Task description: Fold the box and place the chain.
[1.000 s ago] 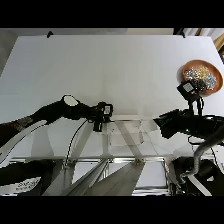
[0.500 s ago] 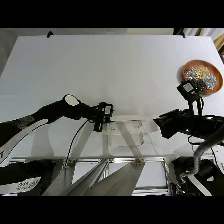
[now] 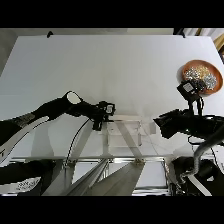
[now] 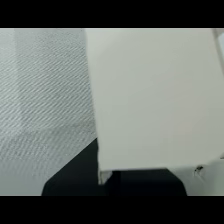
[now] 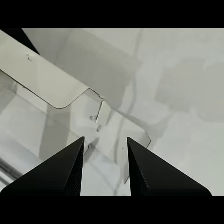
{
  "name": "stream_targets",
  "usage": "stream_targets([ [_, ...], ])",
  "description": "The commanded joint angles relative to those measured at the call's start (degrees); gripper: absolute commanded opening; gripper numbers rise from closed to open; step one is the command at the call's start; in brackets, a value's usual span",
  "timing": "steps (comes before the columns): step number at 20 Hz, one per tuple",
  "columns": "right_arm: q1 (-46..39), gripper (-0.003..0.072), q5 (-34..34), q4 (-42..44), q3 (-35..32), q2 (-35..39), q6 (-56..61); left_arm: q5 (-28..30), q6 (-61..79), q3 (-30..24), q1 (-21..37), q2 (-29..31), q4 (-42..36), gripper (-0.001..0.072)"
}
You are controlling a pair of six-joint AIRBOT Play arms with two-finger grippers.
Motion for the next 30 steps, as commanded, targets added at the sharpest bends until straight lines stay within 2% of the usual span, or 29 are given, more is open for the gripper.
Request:
stream_targets([
  [1, -0.02, 0.0296, 0.0, -0.02, 0.0, 0.07, 0.0, 0.28, -0.42, 0.13, 0.0, -0.15, 0.61, 0.0007],
  [8, -0.02, 0.0296, 0.02, -0.02, 0.0, 0.07, 0.0, 0.33, -0.44, 0.13, 0.0, -0.15, 0.61, 0.001],
  [12, -0.02, 0.0296, 0.02, -0.02, 0.0, 0.07, 0.0, 3.93, -0.46, 0.13, 0.0, -0.04, 0.61, 0.0005],
  [30, -0.02, 0.0296, -0.22, -0.07, 0.0, 0.07, -0.02, 4.81, -4.37, 2.34, 0.0, 0.02, 1.01, 0.0003],
])
